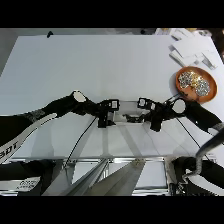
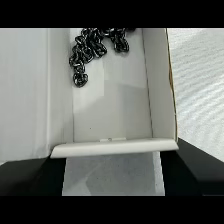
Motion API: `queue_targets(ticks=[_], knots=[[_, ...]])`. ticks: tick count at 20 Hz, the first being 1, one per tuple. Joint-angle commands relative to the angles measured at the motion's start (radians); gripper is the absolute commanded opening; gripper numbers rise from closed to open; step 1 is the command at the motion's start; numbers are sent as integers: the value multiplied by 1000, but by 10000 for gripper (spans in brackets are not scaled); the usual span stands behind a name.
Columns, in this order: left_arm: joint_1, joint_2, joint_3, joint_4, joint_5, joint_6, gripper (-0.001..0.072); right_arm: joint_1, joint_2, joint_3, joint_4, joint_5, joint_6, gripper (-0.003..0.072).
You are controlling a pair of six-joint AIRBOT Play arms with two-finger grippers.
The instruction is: Fold the box and place the chain.
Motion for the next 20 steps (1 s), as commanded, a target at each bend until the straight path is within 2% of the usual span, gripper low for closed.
queue_targets(ticks=[1,4,5,6,7,12,18,20], knots=[[1,1,0,0,0,0,139,0,48,2,-30,40,13,18],[1,1,0,0,0,0,139,0,71,2,-27,35,-3,23],[1,1,0,0,0,0,139,0,68,2,-26,32,-42,89],[1,1,0,0,0,0,139,0,66,2,-26,29,-107,216],[1,1,0,0,0,0,139,0,65,1,-26,20,-160,277],[1,1,0,0,0,0,139,0,49,1,40,8,-261,250],[1,1,0,0,0,0,139,0,-14,1,37,-2,-338,238],[1,1,0,0,0,0,139,0,-31,1,37,-12,-339,186]])
